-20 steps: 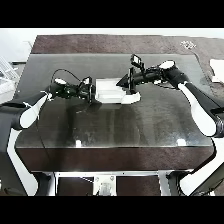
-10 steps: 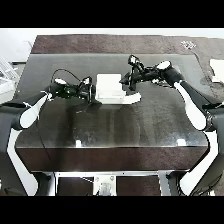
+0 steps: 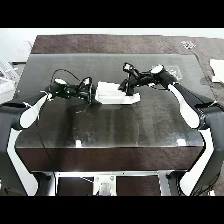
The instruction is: Fold the box and place the chain.
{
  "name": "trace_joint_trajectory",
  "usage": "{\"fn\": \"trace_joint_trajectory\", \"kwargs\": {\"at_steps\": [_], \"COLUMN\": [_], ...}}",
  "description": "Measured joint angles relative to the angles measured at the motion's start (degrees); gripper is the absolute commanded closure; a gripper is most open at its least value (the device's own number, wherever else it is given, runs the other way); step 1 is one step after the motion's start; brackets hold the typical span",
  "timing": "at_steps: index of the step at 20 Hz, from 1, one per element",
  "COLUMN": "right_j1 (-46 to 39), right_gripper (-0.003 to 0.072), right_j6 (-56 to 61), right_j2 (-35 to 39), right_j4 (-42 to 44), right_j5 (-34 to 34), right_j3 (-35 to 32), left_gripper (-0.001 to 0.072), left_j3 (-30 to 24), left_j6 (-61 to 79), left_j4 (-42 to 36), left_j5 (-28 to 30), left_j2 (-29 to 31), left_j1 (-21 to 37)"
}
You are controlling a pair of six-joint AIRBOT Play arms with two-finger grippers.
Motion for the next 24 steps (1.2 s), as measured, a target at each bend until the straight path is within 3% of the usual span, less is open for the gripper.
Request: {"fn": "trace_joint_trajectory", "kwargs": {"at_steps": [8,13,17,21,22,23,24], "right_j1": [-2.40,-3.32,-3.50,-3.61,-3.61,-3.61,-3.61], "right_gripper": [0.0680,0.0682,0.0682,0.0677,0.0561,0.0176,0.0116], "right_j6": [2.25,6.43,7.89,4.66,2.62,0.74,-0.83], "right_j2": [6.97,10.69,12.35,16.70,18.29,19.58,20.55], "right_j4": [-0.85,-6.10,-8.02,-6.47,-4.70,-3.08,-2.10], "right_j5": [2.75,7.32,7.39,-0.55,-3.10,-5.05,-6.40], "right_j3": [1.20,0.13,-4.85,-15.19,-18.25,-20.72,-22.88], "left_gripper": [0.0181,0.0181,0.0182,0.0182,0.0182,0.0181,0.0181], "left_j3": [0.00,0.02,0.02,0.02,0.02,0.02,0.02], "left_j6": [0.04,0.04,0.04,0.04,0.04,0.04,0.07], "left_j4": [-0.17,-0.04,-0.02,-0.02,-0.02,-0.02,-0.02], "left_j5": [0.20,0.17,0.17,0.17,0.15,0.15,0.15], "left_j2": [0.02,0.02,0.02,0.02,0.02,0.02,0.02], "left_j1": [0.00,0.00,-0.04,-0.04,-0.02,-0.04,-0.04]}}
